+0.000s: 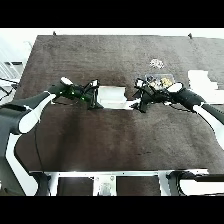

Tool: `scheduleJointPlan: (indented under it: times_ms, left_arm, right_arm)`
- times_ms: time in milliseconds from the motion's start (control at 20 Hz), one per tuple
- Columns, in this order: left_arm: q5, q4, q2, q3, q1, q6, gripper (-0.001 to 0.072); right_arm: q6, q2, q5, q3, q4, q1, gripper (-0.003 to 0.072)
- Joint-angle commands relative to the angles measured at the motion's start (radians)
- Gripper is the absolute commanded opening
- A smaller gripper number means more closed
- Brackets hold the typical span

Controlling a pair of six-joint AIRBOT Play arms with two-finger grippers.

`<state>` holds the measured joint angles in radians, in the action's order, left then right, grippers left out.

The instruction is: Fold the box and place the chain.

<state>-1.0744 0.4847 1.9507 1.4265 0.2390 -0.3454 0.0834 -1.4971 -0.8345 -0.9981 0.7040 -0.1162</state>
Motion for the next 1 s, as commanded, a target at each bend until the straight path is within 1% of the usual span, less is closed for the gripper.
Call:
scheduleJointPlan:
  times_ms: [0,200,250,300,600,650,700,750,800,950]
  left_arm:
    - [0.015,-0.023,0.002,0.000,0.001,-0.004,0.0451]
    - [0.075,-0.027,0.007,-0.004,0.002,-0.054,0.0444]
    - [0.069,-0.045,0.013,-0.004,0.002,-0.056,0.0376]
    - [0.063,-0.047,0.016,-0.004,0.002,-0.056,0.0334]
    - [0.051,-0.061,0.018,-0.004,0.002,-0.080,0.0332]
    - [0.042,-0.068,0.019,-0.005,0.002,-0.099,0.0320]
    - [0.026,-0.071,0.024,-0.004,0.002,-0.108,0.0224]
    - [0.017,-0.069,0.032,-0.004,0.003,-0.110,0.0099]
    - [0.016,-0.069,0.032,-0.004,0.002,-0.118,0.0061]
    - [0.016,-0.069,0.032,-0.004,0.002,-0.119,0.0060]
  right_arm:
    - [0.008,-0.001,0.000,-0.001,-0.035,0.000,0.0637]
    - [0.008,-0.002,0.000,-0.001,-0.041,0.000,0.0638]
    - [0.008,-0.002,0.000,-0.002,-0.041,0.000,0.0638]
    - [0.008,-0.002,0.000,-0.002,-0.041,0.000,0.0637]
    - [0.038,-0.001,-0.002,-0.002,-0.041,0.001,0.0637]
    - [0.048,-0.001,-0.006,-0.002,-0.042,0.000,0.0638]
    - [0.059,-0.002,-0.016,-0.002,-0.041,0.000,0.0638]
    - [0.060,-0.002,-0.016,-0.002,-0.040,0.000,0.0638]
    - [0.077,-0.003,-0.016,-0.002,-0.040,0.002,0.0638]
    - [0.109,-0.011,-0.016,-0.002,-0.040,0.008,0.0638]
